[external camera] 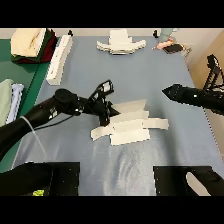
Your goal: Fold the box.
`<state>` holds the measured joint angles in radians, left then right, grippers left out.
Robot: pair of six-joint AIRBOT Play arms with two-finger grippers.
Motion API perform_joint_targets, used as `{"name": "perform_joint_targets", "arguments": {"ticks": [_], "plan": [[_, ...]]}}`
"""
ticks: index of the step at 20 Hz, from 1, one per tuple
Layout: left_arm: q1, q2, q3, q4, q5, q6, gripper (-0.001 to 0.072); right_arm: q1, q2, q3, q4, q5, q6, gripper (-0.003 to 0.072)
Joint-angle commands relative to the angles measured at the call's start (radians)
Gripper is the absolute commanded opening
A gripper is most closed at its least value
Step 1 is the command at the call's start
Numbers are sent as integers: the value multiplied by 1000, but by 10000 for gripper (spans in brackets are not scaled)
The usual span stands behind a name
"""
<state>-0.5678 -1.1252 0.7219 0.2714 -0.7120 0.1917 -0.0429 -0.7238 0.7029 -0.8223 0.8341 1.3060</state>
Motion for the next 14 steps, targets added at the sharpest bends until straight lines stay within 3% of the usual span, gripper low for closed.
{"name": "perform_joint_targets", "arguments": {"ticks": [1, 4, 14], "plan": [[-109, 66, -141, -145, 185, 307, 11, -5, -22, 14, 11, -5, 7, 224], [-165, 44, -183, -141, 264, 344, 11, 5, -50, 14, 26, -6, 7, 224], [-148, -20, -171, -145, 267, 316, 13, 45, -87, 14, 26, -4, 5, 224]]}}
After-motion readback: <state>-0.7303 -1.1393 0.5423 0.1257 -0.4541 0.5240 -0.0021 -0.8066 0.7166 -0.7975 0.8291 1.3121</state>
